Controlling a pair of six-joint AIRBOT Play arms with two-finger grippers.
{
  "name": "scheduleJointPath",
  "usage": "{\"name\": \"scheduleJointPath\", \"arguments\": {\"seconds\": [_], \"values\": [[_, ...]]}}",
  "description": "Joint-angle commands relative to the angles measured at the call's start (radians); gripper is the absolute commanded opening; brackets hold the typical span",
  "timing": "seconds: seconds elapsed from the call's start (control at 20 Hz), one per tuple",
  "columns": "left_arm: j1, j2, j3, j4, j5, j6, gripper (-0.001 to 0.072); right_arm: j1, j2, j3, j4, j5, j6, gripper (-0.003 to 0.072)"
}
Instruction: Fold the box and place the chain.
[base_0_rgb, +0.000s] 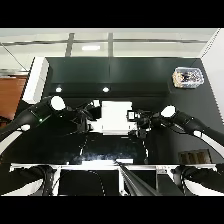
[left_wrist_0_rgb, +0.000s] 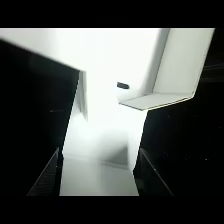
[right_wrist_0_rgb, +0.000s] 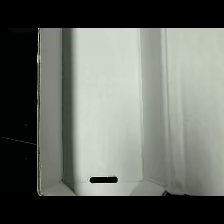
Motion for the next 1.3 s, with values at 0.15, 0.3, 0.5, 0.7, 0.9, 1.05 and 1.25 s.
{"name": "scheduleJointPath", "arguments": {"seconds": [0.15, 0.3, 0.5, 0.7, 0.9, 1.05, 1.25], "values": [[-0.092, 0.000, 0.000, -0.010, 0.110, 0.110, 0.0582, 0.001, 0.000, 0.000, 0.000, 0.000, 0.000, 0.0183], [-0.123, 0.000, 0.000, -0.010, 0.144, 0.110, 0.0577, 0.001, 0.000, 0.000, 0.000, 0.000, 0.000, 0.0184], [-0.130, 0.000, 0.000, -0.035, 0.111, 0.109, 0.0217, 0.001, 0.000, 0.000, 0.000, 0.000, 0.000, 0.0184], [-0.130, -0.003, 0.000, -0.156, 0.121, 0.109, 0.0157, 0.001, 0.000, 0.000, 0.000, 0.000, 0.000, 0.0184], [-0.130, -0.050, 0.000, -0.305, 0.131, 0.110, 0.0157, 0.001, 0.000, 0.000, 0.000, 0.000, 0.000, 0.0184], [-0.129, -0.070, 0.000, -0.330, 0.140, 0.110, 0.0156, 0.001, 0.000, 0.000, 0.000, 0.000, 0.000, 0.0183], [-0.130, -0.069, 0.000, -0.288, 0.136, 0.109, 0.0158, 0.001, 0.000, 0.000, 0.000, 0.000, 0.000, 0.0184]]}}
